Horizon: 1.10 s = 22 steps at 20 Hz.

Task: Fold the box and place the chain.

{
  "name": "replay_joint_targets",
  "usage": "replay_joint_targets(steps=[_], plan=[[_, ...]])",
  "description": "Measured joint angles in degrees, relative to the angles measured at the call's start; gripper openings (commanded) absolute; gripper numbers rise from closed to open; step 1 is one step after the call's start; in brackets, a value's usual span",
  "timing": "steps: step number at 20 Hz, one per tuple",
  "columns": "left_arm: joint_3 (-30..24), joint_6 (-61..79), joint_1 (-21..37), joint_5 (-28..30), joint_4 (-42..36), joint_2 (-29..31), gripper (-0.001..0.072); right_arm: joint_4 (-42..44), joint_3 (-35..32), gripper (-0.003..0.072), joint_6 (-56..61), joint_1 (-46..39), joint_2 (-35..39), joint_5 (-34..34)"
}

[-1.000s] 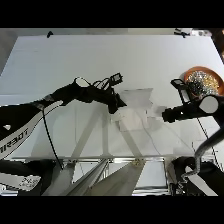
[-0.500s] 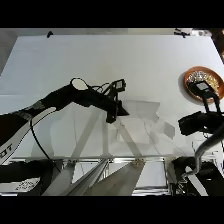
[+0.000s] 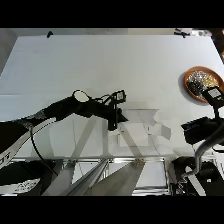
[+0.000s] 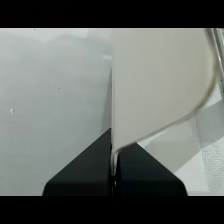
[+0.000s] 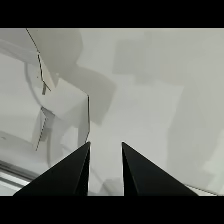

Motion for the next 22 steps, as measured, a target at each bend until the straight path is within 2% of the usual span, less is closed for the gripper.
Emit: replay_joint_targets(steps=[8, 17, 22], plan=[[-0.9, 2.7, 0.0, 7.1, 1.2, -0.4, 0.0, 1.7, 0.0, 0.0226, 0.0, 0.0, 0.2, 0.0], [-0.9, 3.6, 0.0, 8.4, 1.9, -3.2, -0.0002, 2.0, 0.0, 0.0224, 0.0, 0.0, 0.2, -1.3], [-1.0, 8.6, 0.0, 8.7, -2.9, -3.9, 0.0, 2.0, 0.0, 0.0223, 0.0, 0.0, 0.2, -1.4]])
